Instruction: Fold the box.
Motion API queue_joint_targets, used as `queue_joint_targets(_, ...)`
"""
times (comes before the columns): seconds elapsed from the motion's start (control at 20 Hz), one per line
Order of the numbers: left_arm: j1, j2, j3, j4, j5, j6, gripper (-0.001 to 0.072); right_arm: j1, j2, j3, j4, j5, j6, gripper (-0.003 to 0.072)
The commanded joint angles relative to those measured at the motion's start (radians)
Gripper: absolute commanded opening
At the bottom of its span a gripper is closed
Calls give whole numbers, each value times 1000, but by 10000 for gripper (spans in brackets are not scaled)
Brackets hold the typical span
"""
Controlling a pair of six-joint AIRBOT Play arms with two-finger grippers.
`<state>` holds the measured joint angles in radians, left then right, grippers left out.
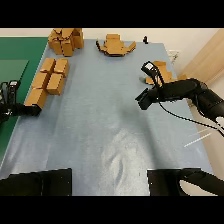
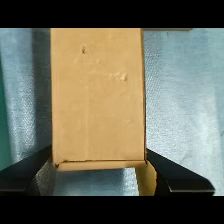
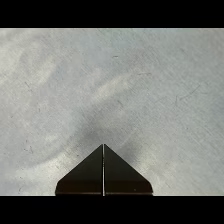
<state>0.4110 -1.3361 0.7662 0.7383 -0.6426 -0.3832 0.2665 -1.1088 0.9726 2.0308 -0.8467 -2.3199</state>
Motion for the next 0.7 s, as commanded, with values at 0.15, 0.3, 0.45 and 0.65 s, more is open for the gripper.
queue_joint_targets(0.15,0,0,17,2,34,6,708,1,1,0,1,-4,1,5)
queue_joint_targets(0.3,0,1,52,2,-29,6,707,1,1,0,1,-3,1,5)
queue_joint_targets(0.45,0,1,84,2,-83,10,707,1,1,0,2,-4,1,5)
queue_joint_targets(0.65,0,14,130,3,-101,15,707,1,1,0,2,-4,1,5)
